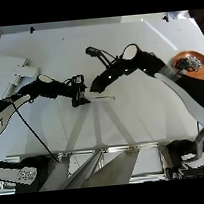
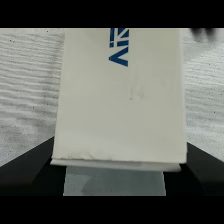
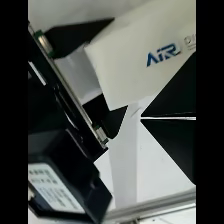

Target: Fold the box and place the chain.

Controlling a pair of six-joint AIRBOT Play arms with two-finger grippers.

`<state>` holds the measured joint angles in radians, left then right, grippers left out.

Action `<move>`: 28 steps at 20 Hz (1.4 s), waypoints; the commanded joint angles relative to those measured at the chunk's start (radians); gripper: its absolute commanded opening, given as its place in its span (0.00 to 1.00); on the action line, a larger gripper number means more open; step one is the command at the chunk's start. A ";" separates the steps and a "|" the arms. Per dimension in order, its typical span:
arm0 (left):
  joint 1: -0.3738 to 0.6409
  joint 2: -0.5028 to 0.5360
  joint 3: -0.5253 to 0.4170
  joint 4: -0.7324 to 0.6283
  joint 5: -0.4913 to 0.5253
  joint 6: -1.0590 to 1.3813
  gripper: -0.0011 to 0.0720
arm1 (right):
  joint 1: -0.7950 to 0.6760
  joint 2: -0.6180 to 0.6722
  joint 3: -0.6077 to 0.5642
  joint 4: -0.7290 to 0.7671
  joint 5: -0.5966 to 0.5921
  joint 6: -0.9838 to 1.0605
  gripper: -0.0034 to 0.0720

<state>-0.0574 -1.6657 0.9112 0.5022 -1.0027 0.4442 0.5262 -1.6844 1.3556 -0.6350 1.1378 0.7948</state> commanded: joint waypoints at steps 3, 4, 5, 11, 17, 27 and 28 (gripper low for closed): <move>0.000 0.001 0.000 0.000 0.000 0.000 0.25 | 0.042 -0.106 0.000 0.032 -0.068 0.034 0.06; 0.000 0.001 0.000 0.000 0.000 0.000 0.25 | 0.045 -0.114 0.000 0.025 -0.078 0.050 0.06; 0.000 0.001 0.000 0.000 0.000 0.000 0.25 | 0.046 -0.120 -0.001 0.007 -0.082 0.060 0.06; 0.000 0.001 0.000 0.000 0.000 0.000 0.25 | 0.046 -0.122 -0.002 -0.087 -0.072 0.107 0.05; 0.000 0.001 0.000 0.000 0.000 0.000 0.25 | 0.046 -0.081 -0.001 -0.084 -0.050 0.097 0.06; 0.000 0.001 0.000 0.000 0.000 0.000 0.25 | 0.010 0.082 -0.002 -0.112 -0.030 0.068 0.05; 0.000 0.001 0.000 0.000 0.000 0.000 0.25 | -0.004 0.082 -0.004 -0.106 -0.027 0.068 0.05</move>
